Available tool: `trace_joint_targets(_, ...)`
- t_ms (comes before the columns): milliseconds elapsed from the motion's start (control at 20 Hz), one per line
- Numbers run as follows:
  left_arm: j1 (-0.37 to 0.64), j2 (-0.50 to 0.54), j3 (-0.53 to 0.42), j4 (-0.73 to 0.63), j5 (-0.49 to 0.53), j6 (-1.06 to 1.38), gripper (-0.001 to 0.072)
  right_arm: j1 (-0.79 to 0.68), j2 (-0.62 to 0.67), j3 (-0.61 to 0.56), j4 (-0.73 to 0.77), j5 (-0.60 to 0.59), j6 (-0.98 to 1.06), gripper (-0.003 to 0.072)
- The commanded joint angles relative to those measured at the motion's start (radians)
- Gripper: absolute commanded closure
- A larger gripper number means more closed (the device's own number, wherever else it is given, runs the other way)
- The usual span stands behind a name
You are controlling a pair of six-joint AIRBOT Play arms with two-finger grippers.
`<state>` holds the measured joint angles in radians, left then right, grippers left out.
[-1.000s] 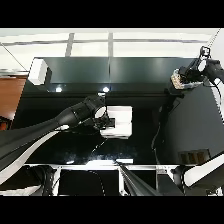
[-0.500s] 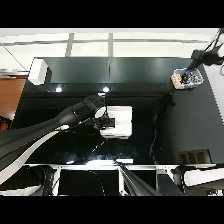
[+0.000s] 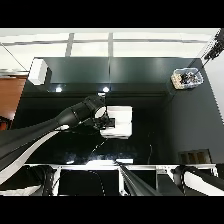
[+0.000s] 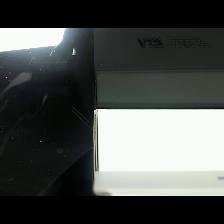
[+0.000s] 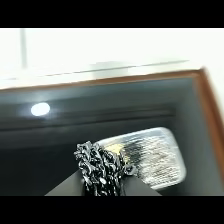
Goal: Fold the box and place the chain.
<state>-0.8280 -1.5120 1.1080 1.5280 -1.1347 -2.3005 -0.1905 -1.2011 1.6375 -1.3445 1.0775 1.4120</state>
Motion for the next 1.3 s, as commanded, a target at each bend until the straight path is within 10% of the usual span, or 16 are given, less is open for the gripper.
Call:
trace_joint_targets(0,0.001,0.000,0.001,0.000,0.000,0.000,0.0683,0.014,0.156,-0.021,0.158,0.098,-0.085,0.0674)
trace_joint_targets(500,0.001,0.000,0.001,0.000,0.000,0.000,0.0683,0.064,0.320,-0.023,0.497,0.423,-0.164,0.0673)
trace_joint_targets(1250,0.001,0.000,0.001,0.000,0.000,0.000,0.0683,0.317,0.315,-0.222,0.663,0.383,-0.164,0.0674)
